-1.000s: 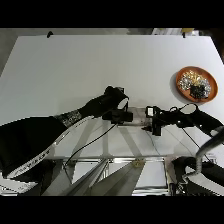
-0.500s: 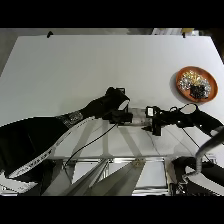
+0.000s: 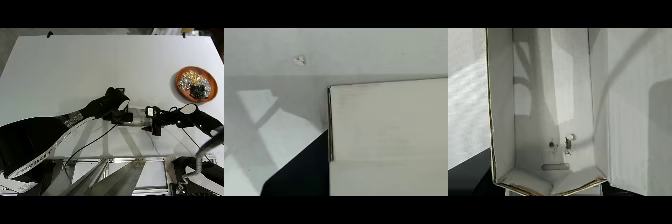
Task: Fold the box and place the chain.
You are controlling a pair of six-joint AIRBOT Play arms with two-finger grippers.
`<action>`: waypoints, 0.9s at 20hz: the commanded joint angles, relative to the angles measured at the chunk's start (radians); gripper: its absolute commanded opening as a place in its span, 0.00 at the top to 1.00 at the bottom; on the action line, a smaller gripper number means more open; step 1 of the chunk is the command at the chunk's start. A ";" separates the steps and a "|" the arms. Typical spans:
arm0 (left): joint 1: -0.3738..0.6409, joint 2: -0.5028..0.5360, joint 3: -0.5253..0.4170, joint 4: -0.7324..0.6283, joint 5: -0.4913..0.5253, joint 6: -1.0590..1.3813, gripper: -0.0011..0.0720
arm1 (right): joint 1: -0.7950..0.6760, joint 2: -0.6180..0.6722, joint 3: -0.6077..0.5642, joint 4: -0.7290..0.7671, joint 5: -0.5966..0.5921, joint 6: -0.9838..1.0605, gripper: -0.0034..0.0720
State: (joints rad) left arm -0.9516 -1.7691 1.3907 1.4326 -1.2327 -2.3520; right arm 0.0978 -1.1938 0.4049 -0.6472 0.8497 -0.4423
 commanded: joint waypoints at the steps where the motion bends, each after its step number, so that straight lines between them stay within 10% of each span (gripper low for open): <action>1: 0.004 0.013 0.002 -0.011 -0.003 -0.013 0.95 | 0.000 0.000 0.001 -0.001 0.000 -0.001 0.51; 5: 0.021 0.050 0.002 -0.029 -0.002 -0.008 0.55 | 0.000 0.000 0.001 -0.001 0.001 -0.001 0.51; 12: 0.096 0.180 0.002 -0.043 -0.019 0.084 0.56 | 0.000 0.000 0.001 -0.001 0.000 -0.001 0.51; 18: 0.208 0.352 -0.005 -0.044 -0.239 0.513 0.55 | 0.000 0.000 0.001 -0.001 0.000 -0.001 0.51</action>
